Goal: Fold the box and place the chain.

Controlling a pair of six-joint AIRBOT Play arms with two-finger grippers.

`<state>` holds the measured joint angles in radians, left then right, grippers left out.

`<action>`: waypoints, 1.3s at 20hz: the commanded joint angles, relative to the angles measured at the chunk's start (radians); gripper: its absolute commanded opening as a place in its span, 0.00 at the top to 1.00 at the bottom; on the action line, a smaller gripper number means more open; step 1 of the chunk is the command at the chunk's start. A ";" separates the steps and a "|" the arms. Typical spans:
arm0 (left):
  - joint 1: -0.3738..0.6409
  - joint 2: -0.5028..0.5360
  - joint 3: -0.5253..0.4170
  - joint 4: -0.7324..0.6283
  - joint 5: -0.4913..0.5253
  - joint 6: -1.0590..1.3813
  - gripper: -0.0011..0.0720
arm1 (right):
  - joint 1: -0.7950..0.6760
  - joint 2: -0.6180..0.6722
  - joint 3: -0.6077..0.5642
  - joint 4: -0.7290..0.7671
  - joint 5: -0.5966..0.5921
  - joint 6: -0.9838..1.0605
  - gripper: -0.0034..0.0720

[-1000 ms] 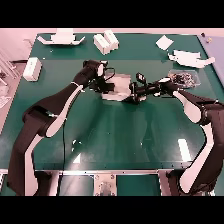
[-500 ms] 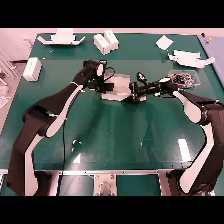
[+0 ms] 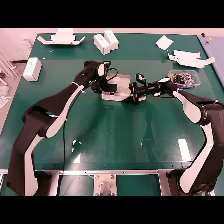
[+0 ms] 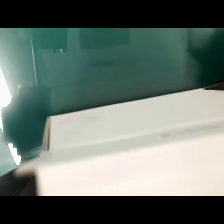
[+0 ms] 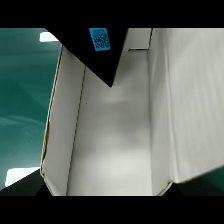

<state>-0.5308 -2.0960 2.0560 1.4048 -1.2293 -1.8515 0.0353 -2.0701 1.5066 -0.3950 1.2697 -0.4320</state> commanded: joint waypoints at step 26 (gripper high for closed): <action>0.376 0.195 -0.134 -0.538 -0.111 1.246 0.07 | -0.002 0.000 0.000 0.002 0.006 0.003 0.22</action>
